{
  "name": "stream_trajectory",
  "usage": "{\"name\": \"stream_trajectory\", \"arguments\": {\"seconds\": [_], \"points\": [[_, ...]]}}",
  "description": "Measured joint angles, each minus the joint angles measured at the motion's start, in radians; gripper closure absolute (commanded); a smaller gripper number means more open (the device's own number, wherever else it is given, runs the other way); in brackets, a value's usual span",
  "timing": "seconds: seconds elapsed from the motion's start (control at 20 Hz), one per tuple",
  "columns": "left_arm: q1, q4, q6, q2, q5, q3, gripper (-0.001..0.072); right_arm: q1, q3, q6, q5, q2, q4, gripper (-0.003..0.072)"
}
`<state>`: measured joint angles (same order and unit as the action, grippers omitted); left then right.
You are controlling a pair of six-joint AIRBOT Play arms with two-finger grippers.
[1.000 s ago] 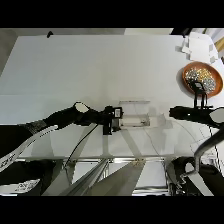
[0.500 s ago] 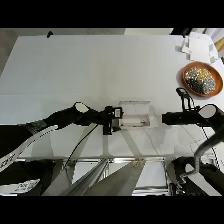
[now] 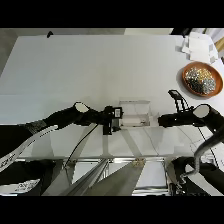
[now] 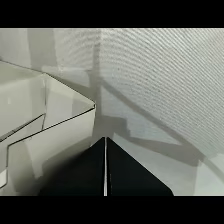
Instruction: Fold the box and place the chain.
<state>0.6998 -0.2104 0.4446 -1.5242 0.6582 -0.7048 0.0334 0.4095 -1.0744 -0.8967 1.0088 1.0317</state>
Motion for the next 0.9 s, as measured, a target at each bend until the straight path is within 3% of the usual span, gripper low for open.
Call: {"name": "stream_trajectory", "arguments": {"seconds": [0.8,0.9], "points": [[0.000,0.000,0.000,0.000,0.000,0.000,0.0641,-0.002,0.000,0.062,-0.040,-0.039,-0.141,0.0623],[0.000,0.000,0.000,0.000,0.000,0.000,0.0641,-0.002,0.000,0.063,-0.058,-0.050,-0.150,0.0512]]}}
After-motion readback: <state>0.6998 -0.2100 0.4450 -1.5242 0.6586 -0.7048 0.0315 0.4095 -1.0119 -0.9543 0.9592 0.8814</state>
